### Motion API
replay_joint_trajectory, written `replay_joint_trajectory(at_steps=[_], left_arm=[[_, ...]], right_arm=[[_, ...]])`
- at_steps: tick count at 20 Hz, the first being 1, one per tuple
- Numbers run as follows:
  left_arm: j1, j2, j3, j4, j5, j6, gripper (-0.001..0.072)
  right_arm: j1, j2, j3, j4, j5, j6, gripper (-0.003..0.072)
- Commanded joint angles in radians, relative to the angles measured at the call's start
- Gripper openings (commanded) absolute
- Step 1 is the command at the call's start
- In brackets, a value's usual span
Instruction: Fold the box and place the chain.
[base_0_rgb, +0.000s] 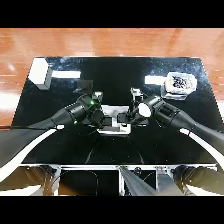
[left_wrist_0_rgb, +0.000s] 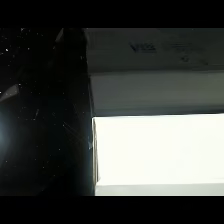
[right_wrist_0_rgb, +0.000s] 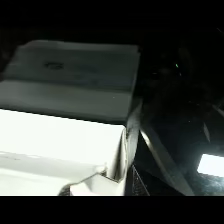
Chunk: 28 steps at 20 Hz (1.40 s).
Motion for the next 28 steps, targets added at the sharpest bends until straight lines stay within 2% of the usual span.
replay_joint_trajectory(at_steps=[1, 5, 7, 8, 9, 17, 23, 28], left_arm=[[0.0, 0.0, 0.0, 0.002, -0.01, 0.0, 0.0021], [0.0, 0.0, 0.001, 0.001, -0.011, 0.0, 0.0021], [0.0, 0.0, 0.001, 0.001, -0.011, 0.0, 0.0021], [0.0, 0.0, 0.001, 0.001, -0.01, 0.0, 0.0021], [0.0, 0.0, 0.001, 0.001, -0.01, 0.0, 0.0021], [0.0, 0.0, 0.001, 0.0, -0.011, 0.0, 0.0021], [-0.001, 0.0, 0.001, 0.0, -0.006, 0.0, 0.0021], [-0.001, 0.0, 0.001, 0.0, -0.007, 0.0, 0.0021]], right_arm=[[0.009, -0.012, 0.012, -0.019, 0.035, 0.051, 0.0422], [0.043, -0.059, 0.032, -0.016, 0.036, 0.051, 0.042], [0.054, -0.084, 0.045, -0.016, 0.035, 0.05, 0.0393], [0.054, -0.088, 0.046, -0.017, 0.035, 0.05, 0.034], [0.054, -0.089, 0.046, -0.024, 0.036, 0.046, 0.0231], [0.053, -0.095, 0.048, -0.035, 0.037, 0.049, 0.0229], [0.053, -0.158, 0.109, -0.067, 0.09, 0.044, 0.0229], [0.053, -0.175, 0.111, -0.067, 0.095, 0.03, 0.0229]])
